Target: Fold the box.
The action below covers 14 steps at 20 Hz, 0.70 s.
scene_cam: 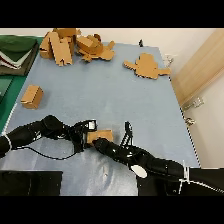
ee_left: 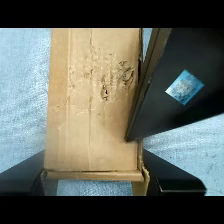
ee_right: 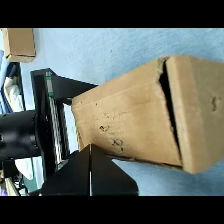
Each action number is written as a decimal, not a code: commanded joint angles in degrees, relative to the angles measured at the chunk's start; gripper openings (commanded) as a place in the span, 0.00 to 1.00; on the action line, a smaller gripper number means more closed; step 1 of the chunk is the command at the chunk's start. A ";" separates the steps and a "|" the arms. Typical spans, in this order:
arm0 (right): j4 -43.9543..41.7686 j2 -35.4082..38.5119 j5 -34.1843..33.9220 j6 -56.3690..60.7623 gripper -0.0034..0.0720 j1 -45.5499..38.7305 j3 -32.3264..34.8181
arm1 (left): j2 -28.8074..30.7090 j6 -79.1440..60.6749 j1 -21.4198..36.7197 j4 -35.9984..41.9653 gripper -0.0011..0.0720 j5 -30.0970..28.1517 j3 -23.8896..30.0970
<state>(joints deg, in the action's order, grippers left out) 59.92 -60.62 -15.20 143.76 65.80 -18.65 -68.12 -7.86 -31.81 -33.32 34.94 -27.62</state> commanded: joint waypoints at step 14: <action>4.96 32.57 19.26 -10.32 0.05 -18.29 0.04 | 0.04 8.37 0.11 0.07 0.59 -2.25 -0.81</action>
<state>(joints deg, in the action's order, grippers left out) 62.87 -32.80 -2.33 134.43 51.77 -18.59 -68.14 -5.13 -31.81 -33.28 34.15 -27.94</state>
